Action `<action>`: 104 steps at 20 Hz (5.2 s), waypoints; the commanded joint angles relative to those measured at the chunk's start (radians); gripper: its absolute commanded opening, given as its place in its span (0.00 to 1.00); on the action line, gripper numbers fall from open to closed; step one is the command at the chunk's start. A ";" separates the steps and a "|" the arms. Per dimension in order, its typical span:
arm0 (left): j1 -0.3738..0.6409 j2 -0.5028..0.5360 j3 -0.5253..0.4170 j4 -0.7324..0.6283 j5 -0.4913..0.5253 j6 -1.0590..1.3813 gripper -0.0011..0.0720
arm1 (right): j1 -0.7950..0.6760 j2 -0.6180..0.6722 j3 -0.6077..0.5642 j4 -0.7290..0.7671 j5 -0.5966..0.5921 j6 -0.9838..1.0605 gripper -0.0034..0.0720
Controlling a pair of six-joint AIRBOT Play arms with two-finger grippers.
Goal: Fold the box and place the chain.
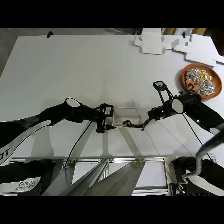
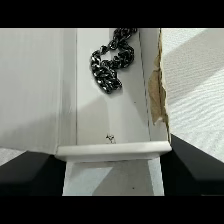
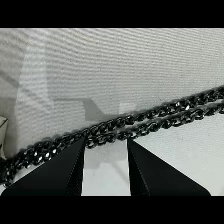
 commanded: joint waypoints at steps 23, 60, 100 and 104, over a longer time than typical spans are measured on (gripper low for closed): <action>0.000 0.000 0.000 0.000 0.000 0.000 0.68 | 0.000 0.006 0.000 -0.018 0.092 0.026 0.32; 0.000 0.000 0.000 0.001 0.000 0.000 0.68 | 0.051 0.031 -0.001 -0.162 0.134 0.114 0.07; 0.000 0.000 0.000 0.000 0.000 0.000 0.68 | 0.342 0.220 -0.001 0.376 -0.118 -0.192 0.07; 0.000 0.000 0.000 0.000 0.000 0.000 0.68 | 0.341 0.188 -0.001 0.314 -0.109 -0.153 0.34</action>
